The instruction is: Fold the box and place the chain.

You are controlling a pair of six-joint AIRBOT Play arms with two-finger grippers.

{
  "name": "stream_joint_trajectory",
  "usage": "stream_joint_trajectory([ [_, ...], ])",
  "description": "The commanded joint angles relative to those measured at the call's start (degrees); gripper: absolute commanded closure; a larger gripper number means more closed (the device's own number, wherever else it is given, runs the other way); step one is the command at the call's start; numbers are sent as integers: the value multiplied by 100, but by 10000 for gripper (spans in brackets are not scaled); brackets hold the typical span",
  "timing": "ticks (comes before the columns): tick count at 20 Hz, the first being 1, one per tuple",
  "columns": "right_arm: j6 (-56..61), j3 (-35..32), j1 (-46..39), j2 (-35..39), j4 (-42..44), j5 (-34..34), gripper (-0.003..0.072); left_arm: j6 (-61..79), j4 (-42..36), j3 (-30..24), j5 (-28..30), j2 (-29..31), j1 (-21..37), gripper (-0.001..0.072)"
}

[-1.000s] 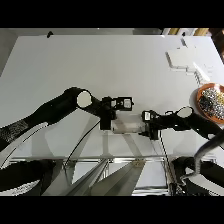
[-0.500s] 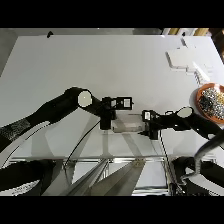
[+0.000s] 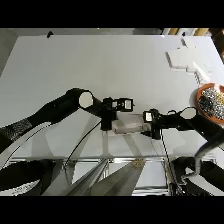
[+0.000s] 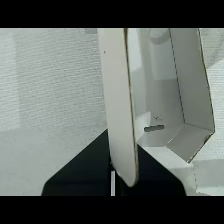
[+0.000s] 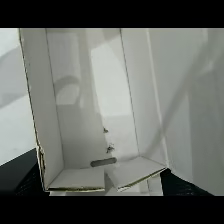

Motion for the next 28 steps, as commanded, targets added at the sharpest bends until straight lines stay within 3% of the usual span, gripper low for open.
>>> stream_joint_trajectory([
  [1, 81, 7, 0, 68, -61, 140, 26, 22, 13, 2, -9, 4, -11, 705],
  [4, 83, 4, -2, 20, -59, 146, 36, 68, 15, 2, -9, 4, -11, 705],
  [8, 72, 4, 0, -170, -31, 90, 158, 81, 13, 2, 28, 4, -11, 705],
  [20, 50, 0, 0, -599, 227, -76, 173, 81, 13, 4, 33, 9, -11, 705],
  [22, -22, 0, 0, -599, 225, -70, 254, 81, 11, 4, 33, 9, -11, 705],
  [28, -33, 0, 0, -597, 168, -87, 292, 79, 13, 2, 33, 9, -11, 695],
])
